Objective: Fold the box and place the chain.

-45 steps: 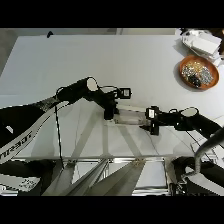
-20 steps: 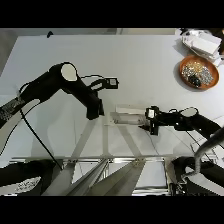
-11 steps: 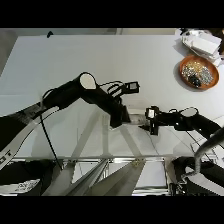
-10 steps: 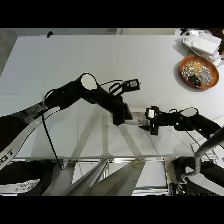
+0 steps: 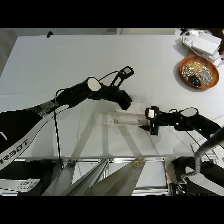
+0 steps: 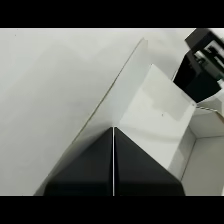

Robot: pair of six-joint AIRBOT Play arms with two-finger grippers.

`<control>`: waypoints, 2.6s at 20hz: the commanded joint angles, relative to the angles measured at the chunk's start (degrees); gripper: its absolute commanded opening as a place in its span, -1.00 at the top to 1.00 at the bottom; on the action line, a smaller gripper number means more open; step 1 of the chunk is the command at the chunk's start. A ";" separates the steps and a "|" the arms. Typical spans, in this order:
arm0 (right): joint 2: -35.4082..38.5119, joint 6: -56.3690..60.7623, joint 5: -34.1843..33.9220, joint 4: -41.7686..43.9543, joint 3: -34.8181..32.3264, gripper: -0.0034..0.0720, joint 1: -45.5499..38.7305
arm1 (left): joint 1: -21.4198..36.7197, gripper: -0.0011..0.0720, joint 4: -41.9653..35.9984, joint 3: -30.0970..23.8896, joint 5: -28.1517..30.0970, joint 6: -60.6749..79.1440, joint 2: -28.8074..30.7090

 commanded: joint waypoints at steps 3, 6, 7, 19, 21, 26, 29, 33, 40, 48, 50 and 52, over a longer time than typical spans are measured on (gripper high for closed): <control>0.00 0.00 -0.02 0.00 0.00 -0.17 0.00 | 0.63 0.97 0.90 0.02 -0.70 -0.24 -0.28; 0.02 0.00 0.00 0.00 0.00 -0.17 0.00 | 2.91 0.97 7.89 0.02 -8.07 0.00 3.56; 0.00 0.00 0.00 0.00 0.00 -0.17 0.00 | 3.98 0.97 12.68 0.04 -10.99 -0.22 5.75; 0.00 0.00 0.00 -0.02 0.00 -0.17 0.00 | 6.19 0.97 28.89 -4.74 -25.75 12.55 15.52; 0.00 0.00 -0.02 -0.02 0.00 -0.17 0.00 | 5.68 0.95 28.41 -6.27 -24.46 12.61 13.44; 0.00 0.00 0.00 -0.02 0.00 -0.17 0.00 | 4.70 0.56 25.35 -7.23 -18.86 16.50 8.07; 0.00 0.00 0.00 0.00 0.00 -0.17 0.00 | 4.50 -0.19 26.12 -7.26 -17.64 20.55 6.01; 0.00 0.00 0.00 0.00 0.00 -0.17 0.00 | 4.39 -0.18 26.56 -7.45 -17.64 22.95 5.29; 0.02 0.00 0.00 0.00 0.00 -0.17 0.00 | 2.95 -0.16 26.84 -8.52 -15.08 25.90 5.29; 0.00 0.00 0.00 0.00 0.00 -0.17 0.00 | 2.27 -0.15 26.95 -9.73 -12.48 27.32 5.53; 0.00 0.00 0.00 0.00 0.00 -0.17 0.00 | 2.27 -0.07 26.95 -9.73 -12.48 27.30 6.23; 0.00 0.00 0.00 0.00 0.00 -0.17 0.00 | 2.27 -0.07 26.95 -9.75 -12.46 27.32 6.75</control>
